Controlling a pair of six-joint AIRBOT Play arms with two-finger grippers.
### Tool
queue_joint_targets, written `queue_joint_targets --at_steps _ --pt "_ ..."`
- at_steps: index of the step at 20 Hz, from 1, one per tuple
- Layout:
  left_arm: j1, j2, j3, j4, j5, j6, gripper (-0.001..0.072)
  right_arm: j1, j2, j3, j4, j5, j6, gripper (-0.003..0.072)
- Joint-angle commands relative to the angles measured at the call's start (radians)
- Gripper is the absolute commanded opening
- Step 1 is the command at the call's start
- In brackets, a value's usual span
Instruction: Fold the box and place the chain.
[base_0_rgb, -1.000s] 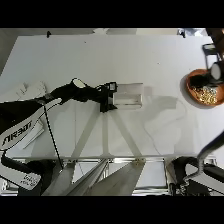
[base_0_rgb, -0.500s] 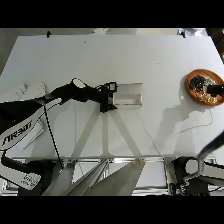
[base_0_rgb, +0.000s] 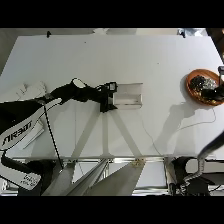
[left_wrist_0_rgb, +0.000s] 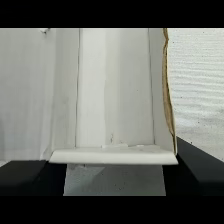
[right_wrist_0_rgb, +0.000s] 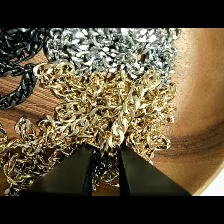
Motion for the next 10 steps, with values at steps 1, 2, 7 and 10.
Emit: queue_joint_targets --at_steps 1,2,7,10 --pt "0.0 -0.001 0.0 0.001 0.0 0.0 0.0218 0.009 0.053 0.0 0.011 0.04 -0.063 0.0012" --pt "0.0 -0.001 0.0 0.001 0.0 0.0 0.0218 0.018 0.086 0.0 0.011 0.051 -0.071 0.0012" --pt "0.0 -0.001 0.0 0.001 0.0 0.0 0.0217 0.123 0.275 0.0 0.012 0.148 -0.085 0.0011" --pt "0.0 -0.001 0.0 0.0 0.0 0.0 0.0218 0.214 0.348 0.0 0.017 0.243 -0.085 0.0011"
